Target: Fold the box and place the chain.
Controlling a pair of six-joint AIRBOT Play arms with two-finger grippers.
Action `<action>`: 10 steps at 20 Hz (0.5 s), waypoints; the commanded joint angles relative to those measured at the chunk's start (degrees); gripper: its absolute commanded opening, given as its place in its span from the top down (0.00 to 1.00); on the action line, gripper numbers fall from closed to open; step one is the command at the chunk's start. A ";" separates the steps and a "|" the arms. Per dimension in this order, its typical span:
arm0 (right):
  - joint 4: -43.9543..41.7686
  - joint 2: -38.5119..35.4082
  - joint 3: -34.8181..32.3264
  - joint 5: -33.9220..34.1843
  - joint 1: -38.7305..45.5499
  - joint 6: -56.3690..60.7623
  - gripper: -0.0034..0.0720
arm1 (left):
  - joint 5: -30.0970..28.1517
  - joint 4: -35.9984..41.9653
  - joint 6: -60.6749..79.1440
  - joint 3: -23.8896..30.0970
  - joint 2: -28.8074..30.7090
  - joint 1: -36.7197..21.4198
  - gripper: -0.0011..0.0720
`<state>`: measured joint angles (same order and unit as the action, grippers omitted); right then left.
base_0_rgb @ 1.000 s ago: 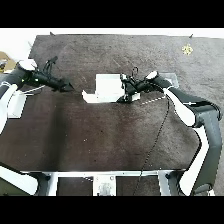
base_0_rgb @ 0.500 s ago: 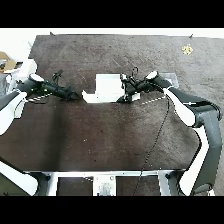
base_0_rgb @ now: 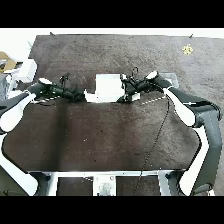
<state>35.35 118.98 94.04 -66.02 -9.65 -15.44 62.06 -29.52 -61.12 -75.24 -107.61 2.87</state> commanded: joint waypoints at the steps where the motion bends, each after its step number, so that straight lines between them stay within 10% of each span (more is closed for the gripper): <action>1: 0.00 0.02 -0.02 0.00 -0.04 0.02 0.44 | 2.71 1.97 -0.42 -2.67 -0.20 0.31 0.97; 3: 0.00 0.02 -0.02 0.00 -0.04 0.02 0.44 | 4.66 2.71 -0.39 -4.24 -0.20 0.31 0.33; 10: 0.00 0.04 -0.02 0.00 -0.02 0.02 0.44 | 6.60 6.45 0.09 -4.35 0.00 0.31 0.47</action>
<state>35.35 118.98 94.04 -66.02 -9.65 -15.44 67.68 -24.29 -61.10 -79.33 -107.72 3.16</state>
